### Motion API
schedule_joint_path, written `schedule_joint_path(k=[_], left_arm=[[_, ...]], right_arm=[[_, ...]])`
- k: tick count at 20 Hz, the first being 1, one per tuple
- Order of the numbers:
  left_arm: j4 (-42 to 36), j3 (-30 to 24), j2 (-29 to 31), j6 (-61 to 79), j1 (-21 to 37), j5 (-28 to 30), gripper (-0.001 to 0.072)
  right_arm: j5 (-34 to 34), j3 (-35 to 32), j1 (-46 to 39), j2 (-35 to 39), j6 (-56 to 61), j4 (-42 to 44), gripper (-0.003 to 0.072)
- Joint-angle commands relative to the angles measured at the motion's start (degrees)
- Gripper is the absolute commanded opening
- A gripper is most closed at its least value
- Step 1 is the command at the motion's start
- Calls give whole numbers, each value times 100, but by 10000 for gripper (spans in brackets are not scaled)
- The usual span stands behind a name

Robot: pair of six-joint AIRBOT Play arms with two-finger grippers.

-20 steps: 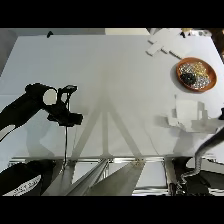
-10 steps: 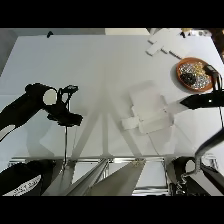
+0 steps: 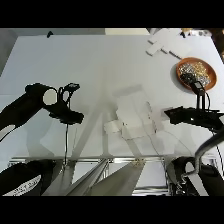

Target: Fold the box and place the chain.

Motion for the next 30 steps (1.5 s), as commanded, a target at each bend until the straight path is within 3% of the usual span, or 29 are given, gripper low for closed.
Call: schedule_joint_path(k=[1, 2, 3, 4, 6, 7, 8, 10, 19, 22, 25, 30], left_arm=[[-155, -2, -7, 372, 0, 603, 117], [-361, -4, -13, 916, 0, 826, 317], [-804, -4, -24, 1513, 2, 1137, 428], [-1506, -4, -55, 2258, 2, 1458, 435], [-3674, -2, -271, 4096, 2, 1910, 435], [-4662, -2, -461, 4922, 0, 1958, 452], [-5497, -2, -691, 5606, 2, 1978, 519], [-6760, 4, -1204, 6732, 9, 2109, 533], [-7005, 544, -2763, 7488, 7, 1965, 536], [-7079, 680, -3053, 7543, 0, 1718, 536], [-7503, 846, -3298, 7976, -28, 1003, 535], [-7508, 979, -3442, 8067, -302, 896, 509]], right_arm=[[-157, -190, 59, 157, 146, 55, 20], [-162, -190, 59, 157, 146, 57, 20], [-160, -190, 59, 157, 146, 59, 20], [-162, -190, 59, 157, 146, 63, 20], [-162, -190, 59, 157, 146, 66, 20], [-162, -190, 59, 157, 146, 70, 20], [-155, -190, 59, 157, 146, 74, 20], [-129, -190, 59, 157, 146, 74, 20], [-74, -190, 59, 157, 146, 76, 21], [-81, -190, 59, 157, 144, 76, 21], [-96, -190, 59, 157, 144, 76, 21], [-96, -190, 59, 157, 144, 74, 21]])
